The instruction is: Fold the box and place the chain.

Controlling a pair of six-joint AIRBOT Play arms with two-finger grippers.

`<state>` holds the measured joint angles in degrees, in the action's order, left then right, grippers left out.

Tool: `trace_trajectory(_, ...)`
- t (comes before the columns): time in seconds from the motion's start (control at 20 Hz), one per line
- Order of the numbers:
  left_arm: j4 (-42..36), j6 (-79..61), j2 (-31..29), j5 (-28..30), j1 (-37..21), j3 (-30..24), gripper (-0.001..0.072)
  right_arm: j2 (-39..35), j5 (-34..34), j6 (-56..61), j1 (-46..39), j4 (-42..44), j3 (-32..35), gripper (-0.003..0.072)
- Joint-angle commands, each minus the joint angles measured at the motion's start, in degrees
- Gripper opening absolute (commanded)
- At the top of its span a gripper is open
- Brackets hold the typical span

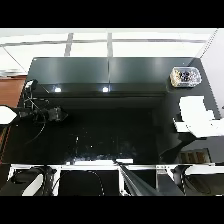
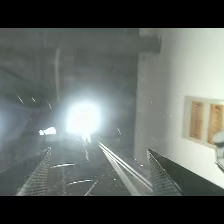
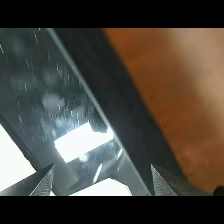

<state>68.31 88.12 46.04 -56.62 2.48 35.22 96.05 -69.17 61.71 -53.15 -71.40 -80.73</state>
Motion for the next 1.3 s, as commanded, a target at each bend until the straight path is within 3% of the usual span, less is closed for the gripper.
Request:
trace_trajectory(0.0,-2.2,1.1,1.3,-1.4,0.0,0.0,0.0705,3.1,-5.3,-6.4,-1.0,-0.4,-1.6,0.0691)
trace_trajectory(0.2,-3.0,1.1,1.3,-2.9,0.0,0.0,0.0704,2.6,-9.7,-8.9,-1.9,-1.1,-0.8,0.0683)
trace_trajectory(0.25,-3.0,1.1,1.3,-3.1,0.0,0.0,0.0704,2.2,-9.3,-9.3,-1.9,-1.2,-0.5,0.0499)
trace_trajectory(0.45,-2.9,1.0,1.3,-2.9,0.0,0.0,0.0704,-1.3,-9.3,-9.7,-1.9,-1.1,-0.3,0.001)
trace_trajectory(0.65,-2.8,1.0,1.3,-2.3,0.0,0.0,0.0704,-7.7,-8.5,-10.0,-1.8,5.4,4.9,0.0014)
trace_trajectory(0.8,-2.8,0.8,1.3,-2.1,0.0,0.0,0.0703,-14.1,-2.8,-10.4,-0.9,14.4,11.5,0.0015)
trace_trajectory(0.9,-2.9,0.8,1.3,-1.0,0.0,0.0,0.0703,-17.3,-2.8,-10.3,0.7,16.8,14.5,0.0015)
trace_trajectory(1.1,-4.1,0.8,1.3,-0.3,0.0,0.0,0.0702,-25.7,-1.3,-10.4,8.8,19.6,24.0,0.0015)
trace_trajectory(1.25,-5.6,0.8,1.3,2.5,1.0,0.0,0.0703,-31.3,2.5,-11.3,17.9,31.1,33.1,0.0015)
